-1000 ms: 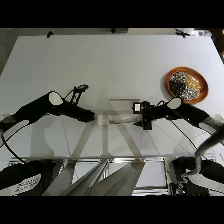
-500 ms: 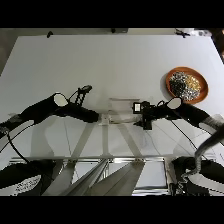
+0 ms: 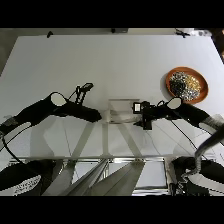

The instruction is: Fold the box and place the chain.

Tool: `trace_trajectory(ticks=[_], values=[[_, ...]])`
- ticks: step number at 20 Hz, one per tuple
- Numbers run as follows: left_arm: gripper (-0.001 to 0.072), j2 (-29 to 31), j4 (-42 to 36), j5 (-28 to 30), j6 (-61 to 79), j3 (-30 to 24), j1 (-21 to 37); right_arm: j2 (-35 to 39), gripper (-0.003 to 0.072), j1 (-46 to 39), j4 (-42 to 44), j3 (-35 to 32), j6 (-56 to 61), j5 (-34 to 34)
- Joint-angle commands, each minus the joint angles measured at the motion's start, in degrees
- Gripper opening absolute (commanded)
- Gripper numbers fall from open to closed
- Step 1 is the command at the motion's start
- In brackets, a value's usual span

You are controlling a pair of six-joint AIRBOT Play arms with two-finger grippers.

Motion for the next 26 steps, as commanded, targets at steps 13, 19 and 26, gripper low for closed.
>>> trace_trajectory(ticks=[13, 19, 26], values=[[0.0275, 1.4, -7.1, -1.4, 2.6, 0.0, -0.7, 0.0, 0.0554, 0.0, 0.0, 0.0, 0.0, 0.0], [0.0465, 1.3, -7.1, -0.3, 2.6, 0.0, -1.8, 0.0, 0.0554, 0.0, 0.0, 0.0, 0.0, 0.0], [0.0471, 0.5, -7.2, 3.2, 1.1, 0.3, -5.6, 0.0, 0.0554, 0.0, 0.0, 0.0, 0.0, 0.0]])
